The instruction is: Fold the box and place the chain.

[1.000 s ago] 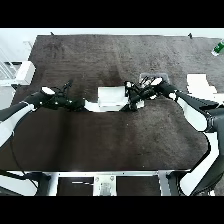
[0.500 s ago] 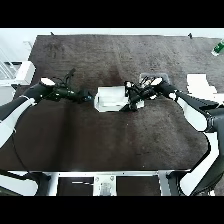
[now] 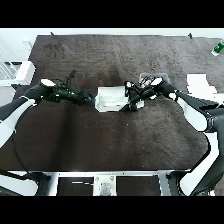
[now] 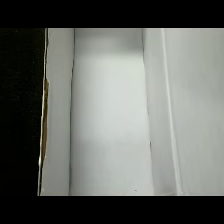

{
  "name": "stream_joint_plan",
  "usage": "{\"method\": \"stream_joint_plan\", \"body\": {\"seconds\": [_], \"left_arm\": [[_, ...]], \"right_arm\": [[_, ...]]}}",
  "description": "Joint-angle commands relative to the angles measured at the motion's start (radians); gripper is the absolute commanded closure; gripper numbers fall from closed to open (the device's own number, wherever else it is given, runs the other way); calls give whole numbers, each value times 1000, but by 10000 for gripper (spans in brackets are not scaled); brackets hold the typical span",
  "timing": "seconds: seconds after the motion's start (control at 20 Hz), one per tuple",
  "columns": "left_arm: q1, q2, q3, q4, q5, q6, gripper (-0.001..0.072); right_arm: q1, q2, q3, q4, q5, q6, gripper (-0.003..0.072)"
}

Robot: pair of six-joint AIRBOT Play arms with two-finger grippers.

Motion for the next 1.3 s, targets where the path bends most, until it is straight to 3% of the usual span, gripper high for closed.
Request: {"method": "stream_joint_plan", "body": {"seconds": [0.0,0.3,0.4,0.95,1.25], "left_arm": [[-12,0,-10,-16,0,3,391],[-55,1,-9,-26,34,-2,389],[-58,2,-2,-29,34,-16,339],[-109,2,31,1,89,-84,330],[-128,40,32,126,139,-173,330]], "right_arm": [[1,-1,0,0,0,0,147],[1,-1,0,0,0,0,147],[1,-1,0,0,0,0,148],[1,-1,0,0,0,0,147],[1,-1,0,0,0,0,147]]}}
